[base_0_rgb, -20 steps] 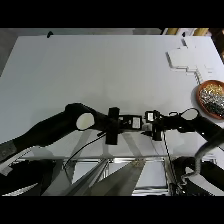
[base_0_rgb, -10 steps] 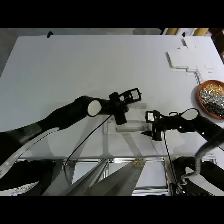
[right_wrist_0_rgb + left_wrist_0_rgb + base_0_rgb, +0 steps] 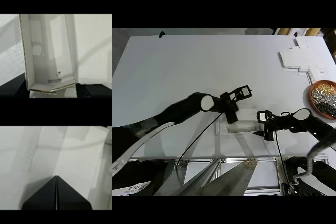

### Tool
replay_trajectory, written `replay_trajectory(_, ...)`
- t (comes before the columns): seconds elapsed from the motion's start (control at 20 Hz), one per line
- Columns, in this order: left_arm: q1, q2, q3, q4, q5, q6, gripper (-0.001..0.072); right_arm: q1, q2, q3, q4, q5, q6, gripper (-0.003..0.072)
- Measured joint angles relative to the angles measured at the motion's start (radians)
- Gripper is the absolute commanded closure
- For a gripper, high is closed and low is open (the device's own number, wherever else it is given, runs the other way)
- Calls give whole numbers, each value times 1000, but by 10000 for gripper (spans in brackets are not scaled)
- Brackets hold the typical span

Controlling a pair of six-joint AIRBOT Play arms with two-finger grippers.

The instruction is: Fold the box and place the chain.

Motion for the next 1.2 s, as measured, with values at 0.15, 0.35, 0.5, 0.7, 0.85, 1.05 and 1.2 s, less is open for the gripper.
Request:
replay_trajectory(0.15, 14, 101, 1, 65, -122, -18, 703, 0, 0, 0, 0, 0, 2, 350)
replay_trajectory(0.35, 23, 174, -23, 144, -355, -53, 702, 0, 0, 0, 0, 0, 2, 350)
replay_trajectory(0.5, 26, 190, -95, 157, -407, -35, 702, 0, 0, 0, 0, 0, 2, 350)
replay_trajectory(0.7, 30, 196, -193, 131, -384, 21, 697, 0, 0, 0, 0, 0, 2, 350)
replay_trajectory(0.85, 42, 198, -231, 124, -355, 50, 603, 0, 0, 0, 0, 0, 3, 350)
replay_trajectory(1.05, 58, 198, -256, 118, -312, 141, 538, 0, 0, 0, 1, 0, 3, 350)
replay_trajectory(1.2, 63, 198, -290, 85, -229, 272, 334, 0, 0, 0, 1, 0, 3, 350)
